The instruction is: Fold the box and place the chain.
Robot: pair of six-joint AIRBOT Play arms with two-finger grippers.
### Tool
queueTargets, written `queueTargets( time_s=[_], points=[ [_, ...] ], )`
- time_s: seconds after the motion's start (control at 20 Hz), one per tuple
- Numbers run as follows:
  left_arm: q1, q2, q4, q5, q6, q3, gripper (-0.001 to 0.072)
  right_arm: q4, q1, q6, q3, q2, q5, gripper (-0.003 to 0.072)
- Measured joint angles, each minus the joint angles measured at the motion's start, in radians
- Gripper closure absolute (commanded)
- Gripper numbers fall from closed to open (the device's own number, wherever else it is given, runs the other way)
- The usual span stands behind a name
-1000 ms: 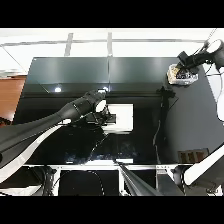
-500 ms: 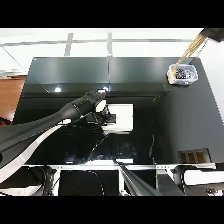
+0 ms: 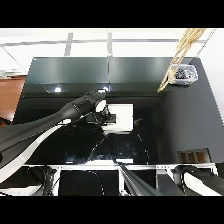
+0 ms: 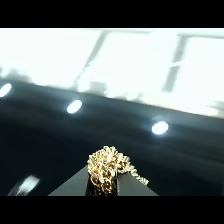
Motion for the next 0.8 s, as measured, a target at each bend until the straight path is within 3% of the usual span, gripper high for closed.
queueTargets(
  time_s=[0.35,0.8],
  points=[
    [0.0,0.0,0.0,0.0,0.0,0.0,0.0684,0.108,0.182,-0.084,-0.164,0.074,0.142,0.0676],
    [0.0,0.0,0.0,0.001,0.0,0.0,0.0684,0.262,0.306,-0.127,-0.436,0.077,0.041,0.0676]
  ],
)
